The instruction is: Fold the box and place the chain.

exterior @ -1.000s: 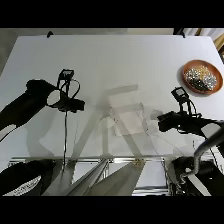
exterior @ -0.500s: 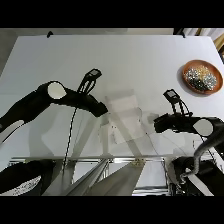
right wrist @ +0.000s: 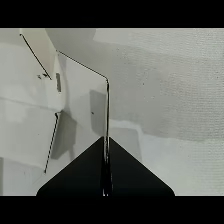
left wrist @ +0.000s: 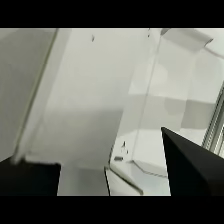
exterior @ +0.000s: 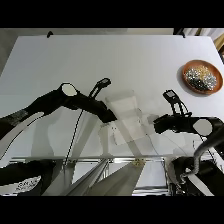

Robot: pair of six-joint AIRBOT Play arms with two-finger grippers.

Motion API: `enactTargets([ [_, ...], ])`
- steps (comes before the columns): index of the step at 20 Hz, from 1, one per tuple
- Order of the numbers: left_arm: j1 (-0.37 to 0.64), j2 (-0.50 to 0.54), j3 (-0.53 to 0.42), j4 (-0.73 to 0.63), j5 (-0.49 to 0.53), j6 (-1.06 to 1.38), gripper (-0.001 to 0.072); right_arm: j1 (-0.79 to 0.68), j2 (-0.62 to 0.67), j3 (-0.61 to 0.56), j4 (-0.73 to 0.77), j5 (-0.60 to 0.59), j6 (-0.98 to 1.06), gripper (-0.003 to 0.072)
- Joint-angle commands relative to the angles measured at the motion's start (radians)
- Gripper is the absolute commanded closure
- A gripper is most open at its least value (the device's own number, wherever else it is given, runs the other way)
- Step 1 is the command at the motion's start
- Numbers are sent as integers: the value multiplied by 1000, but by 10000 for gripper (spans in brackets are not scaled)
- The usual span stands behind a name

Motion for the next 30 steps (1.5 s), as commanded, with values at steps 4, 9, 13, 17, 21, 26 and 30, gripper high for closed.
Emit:
enactTargets([
  [4, -24, -73, 0, -99, 13, 73, 285, 1, -1, -1, 0, 0, -1, 673],
  [9, -30, -78, 0, -79, 20, 110, 643, 1, 0, -1, 0, 1, 0, 673],
  [13, -30, -77, 0, -58, 20, 163, 705, 1, 0, 0, 0, 4, 0, 672],
  [17, -30, -59, 3, -57, 20, 335, 704, 1, 3, 24, -3, 54, 0, 470],
  [21, -30, -1, 52, -49, 20, 562, 705, 1, 44, 158, -101, 214, 0, 345],
  [26, -38, 3, 128, 91, -36, 612, 705, 1, 143, 237, -138, 314, 0, 346],
  [30, -51, -13, 128, 112, -35, 678, 705, 1, 174, 236, -131, 318, 0, 346],
])
